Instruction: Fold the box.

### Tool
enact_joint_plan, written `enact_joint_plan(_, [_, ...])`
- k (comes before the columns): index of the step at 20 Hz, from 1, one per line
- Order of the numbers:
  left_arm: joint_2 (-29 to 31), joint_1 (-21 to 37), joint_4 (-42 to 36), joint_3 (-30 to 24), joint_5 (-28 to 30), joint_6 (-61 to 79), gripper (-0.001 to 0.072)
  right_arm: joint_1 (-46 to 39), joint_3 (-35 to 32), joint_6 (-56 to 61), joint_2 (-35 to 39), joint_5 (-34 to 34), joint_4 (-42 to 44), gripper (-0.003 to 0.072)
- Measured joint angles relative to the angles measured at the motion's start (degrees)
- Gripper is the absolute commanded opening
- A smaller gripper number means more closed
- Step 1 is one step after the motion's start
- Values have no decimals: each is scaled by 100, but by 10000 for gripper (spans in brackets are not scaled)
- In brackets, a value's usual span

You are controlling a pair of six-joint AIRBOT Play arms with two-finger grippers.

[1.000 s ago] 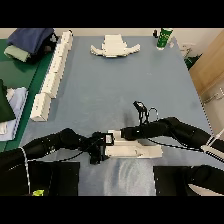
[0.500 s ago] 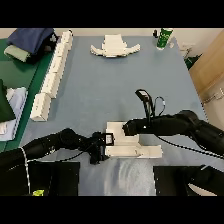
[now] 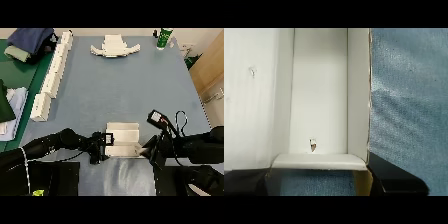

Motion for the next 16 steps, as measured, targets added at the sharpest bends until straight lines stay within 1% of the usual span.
enact_joint_plan(1, [0, 0, 0, 0, 0, 0, 472, -2, -81, -297, 63, -107, -173, 534])
enact_joint_plan(3, [0, 0, -2, 0, -2, -2, 472, -2, -247, -955, 66, -201, -505, 642])
enact_joint_plan(4, [0, 0, -2, 0, 0, -2, 472, -2, -334, -1303, 33, -175, -664, 658])
enact_joint_plan(7, [0, 0, -2, 0, 0, -2, 472, -2, -629, -2111, -105, 188, -817, 658])
enact_joint_plan(10, [0, 0, -2, -2, 0, -2, 472, -2, -979, -2669, -212, 789, -817, 675])
enact_joint_plan(12, [0, 0, -2, 0, 0, -2, 472, -2, -1143, -2896, -258, 1099, -787, 675])
enact_joint_plan(16, [0, 0, -2, 0, 0, -2, 472, 4, -1322, -3147, -299, 1486, -616, 672])
